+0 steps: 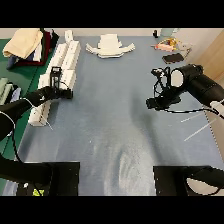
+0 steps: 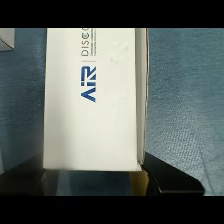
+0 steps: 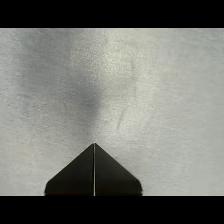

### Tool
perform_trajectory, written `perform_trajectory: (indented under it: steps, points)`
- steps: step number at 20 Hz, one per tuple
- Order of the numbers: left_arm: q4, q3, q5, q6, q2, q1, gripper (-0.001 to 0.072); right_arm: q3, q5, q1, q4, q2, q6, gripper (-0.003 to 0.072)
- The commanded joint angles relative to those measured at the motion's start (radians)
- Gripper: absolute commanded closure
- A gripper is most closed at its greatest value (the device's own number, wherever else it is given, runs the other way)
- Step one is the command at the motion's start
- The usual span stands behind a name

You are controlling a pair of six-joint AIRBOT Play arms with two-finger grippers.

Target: Fold the box.

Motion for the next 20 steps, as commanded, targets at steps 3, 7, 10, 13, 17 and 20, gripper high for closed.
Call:
perform_trajectory:
  steps: [3,7,10,13,17,20]
  points:
    - [0.0,0.003,0.012,0.0,-0.002,-0.001,0.0208,0.001,0.0,0.001,0.0,0.0,0.0,0.0681]
    - [0.0,0.003,0.012,-0.001,-0.002,-0.001,0.0207,0.001,0.0,0.001,0.0,0.0,0.0,0.0681]
    - [0.0,0.003,0.009,0.0,-0.002,-0.001,0.0204,0.001,0.0,0.001,0.0,0.0,0.0,0.0681]
    - [0.0,0.003,-0.004,0.0,-0.002,-0.001,0.0009,0.001,0.0,0.001,0.0,0.0,0.0,0.0681]
    - [0.001,0.003,-0.05,0.0,-0.002,0.002,0.0009,0.001,0.0,0.001,0.0,0.0,0.0,0.0681]
    - [0.004,0.004,-0.187,0.0,0.026,0.021,0.0009,0.001,0.0,0.001,0.0,0.0,0.0,0.0681]
